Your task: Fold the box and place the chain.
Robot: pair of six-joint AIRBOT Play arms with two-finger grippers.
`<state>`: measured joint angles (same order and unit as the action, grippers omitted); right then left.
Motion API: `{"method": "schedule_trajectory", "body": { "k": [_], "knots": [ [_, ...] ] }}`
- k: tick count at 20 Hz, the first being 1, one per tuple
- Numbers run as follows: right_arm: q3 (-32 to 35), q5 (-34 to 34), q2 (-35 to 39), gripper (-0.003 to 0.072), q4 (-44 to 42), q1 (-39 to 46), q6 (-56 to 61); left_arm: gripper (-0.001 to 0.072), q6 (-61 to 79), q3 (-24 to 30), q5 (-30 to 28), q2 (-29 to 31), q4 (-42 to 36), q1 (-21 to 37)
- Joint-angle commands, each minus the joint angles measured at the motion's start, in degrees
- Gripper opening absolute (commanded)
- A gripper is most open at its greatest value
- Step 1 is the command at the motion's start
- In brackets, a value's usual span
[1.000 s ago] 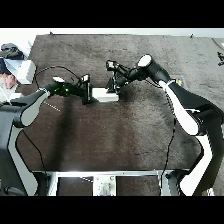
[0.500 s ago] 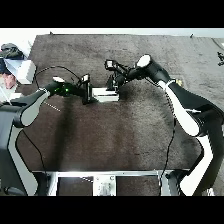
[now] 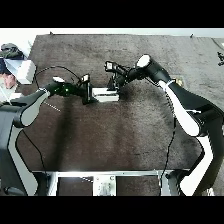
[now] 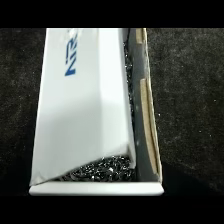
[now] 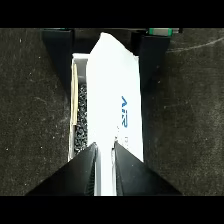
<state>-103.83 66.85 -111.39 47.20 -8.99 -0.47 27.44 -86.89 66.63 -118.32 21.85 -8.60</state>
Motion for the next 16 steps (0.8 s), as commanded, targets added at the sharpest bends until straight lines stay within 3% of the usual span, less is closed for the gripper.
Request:
{"method": "schedule_trajectory", "body": {
  "k": [1, 16],
  "knots": [
    [-0.1, 0.5, 0.0, 0.0178, 1.0, -0.3, 0.0, 0.0348, 0.0, 0.0, 0.0, 0.0, 0.0, 0.0],
    [2.8, 1.9, -0.1, 0.0180, 1.7, -0.6, 0.0, 0.0347, 0.0, 0.0, 0.0, 0.0, 0.0, 0.0]
  ]
}}
